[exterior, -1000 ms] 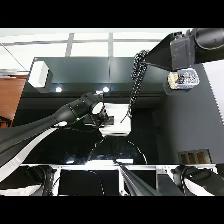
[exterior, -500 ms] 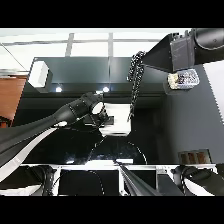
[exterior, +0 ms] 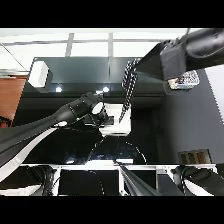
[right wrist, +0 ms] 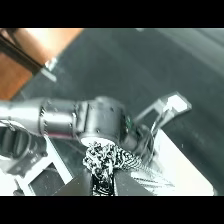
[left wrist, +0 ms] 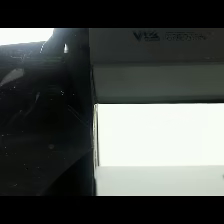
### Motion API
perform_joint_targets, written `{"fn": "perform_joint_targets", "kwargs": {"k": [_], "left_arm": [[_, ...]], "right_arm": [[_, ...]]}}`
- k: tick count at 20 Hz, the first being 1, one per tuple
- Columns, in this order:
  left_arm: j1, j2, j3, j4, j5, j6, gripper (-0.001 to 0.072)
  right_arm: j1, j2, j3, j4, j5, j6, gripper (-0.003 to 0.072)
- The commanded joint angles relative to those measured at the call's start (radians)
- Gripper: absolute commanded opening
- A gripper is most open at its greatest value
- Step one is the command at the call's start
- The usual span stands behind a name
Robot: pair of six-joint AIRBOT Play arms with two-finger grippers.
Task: Fold the box and place the chain.
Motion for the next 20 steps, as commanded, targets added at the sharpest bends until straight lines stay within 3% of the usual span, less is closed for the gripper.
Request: {"fn": "perform_joint_targets", "kwargs": {"k": [1,6,10,19,20], "left_arm": [[0.0,0.0,0.001,0.0,0.002,0.0,0.0025],[0.0,0.0,0.001,0.0,0.001,0.0,0.0025],[0.0,0.0,0.001,0.0,0.002,0.0,0.0025],[0.0,0.0,0.001,0.0,0.002,0.0,0.0025],[0.0,0.0,0.001,0.0,0.002,0.0,0.0024]], "right_arm": [[0.034,-0.001,-0.114,-0.087,-0.026,0.022,0.0016],[0.038,-0.001,-0.411,-0.093,-0.109,0.036,0.0015],[0.063,-0.006,-0.612,-0.071,-0.331,0.047,0.0016],[0.089,-0.062,-0.675,-0.076,-0.4,0.042,0.0018],[0.089,-0.062,-0.675,-0.076,-0.396,0.042,0.0113]]}}
